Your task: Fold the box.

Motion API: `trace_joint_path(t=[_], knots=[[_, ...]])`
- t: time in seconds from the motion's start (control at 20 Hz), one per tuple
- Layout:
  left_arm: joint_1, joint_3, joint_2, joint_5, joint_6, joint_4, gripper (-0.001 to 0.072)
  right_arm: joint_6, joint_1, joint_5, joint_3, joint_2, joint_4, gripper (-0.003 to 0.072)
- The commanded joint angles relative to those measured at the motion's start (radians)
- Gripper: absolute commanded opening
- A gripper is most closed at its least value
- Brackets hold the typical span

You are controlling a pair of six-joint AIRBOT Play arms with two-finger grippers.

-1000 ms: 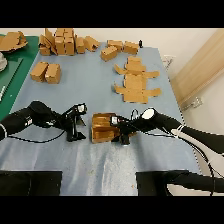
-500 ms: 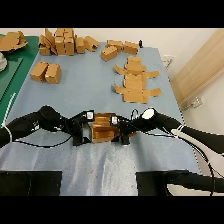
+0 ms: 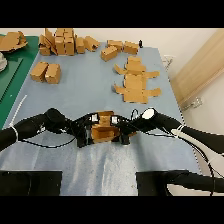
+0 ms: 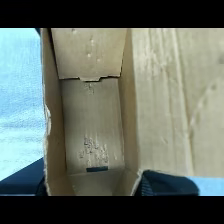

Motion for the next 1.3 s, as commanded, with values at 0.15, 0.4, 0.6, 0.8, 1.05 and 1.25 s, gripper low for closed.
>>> trace_joint_path(t=[0.15,0.4,0.6,0.8,1.05,1.25], knots=[[-0.008,0.002,-0.005,0.002,0.0,-0.034,0.0705,0.0,0.0,0.001,0.0,0.0,0.0,0.0521],[-0.052,0.002,-0.006,0.04,0.003,-0.031,0.0704,0.0,0.0,0.001,0.001,0.0,0.0,0.0521],[-0.053,0.001,-0.006,0.05,0.002,-0.03,0.0703,0.0,0.0,0.001,0.0,0.0,0.0,0.0521],[-0.053,-0.003,-0.006,0.09,0.002,-0.03,0.0577,0.0,0.0,0.001,0.0,0.0,0.0,0.0521],[-0.053,-0.003,-0.006,0.09,0.003,-0.031,0.0395,0.0,0.0,0.001,0.0,0.0,0.0,0.0521],[-0.053,-0.002,-0.006,0.09,0.002,-0.032,0.0394,0.0,0.0,0.001,0.0,0.0,0.0,0.0521]])
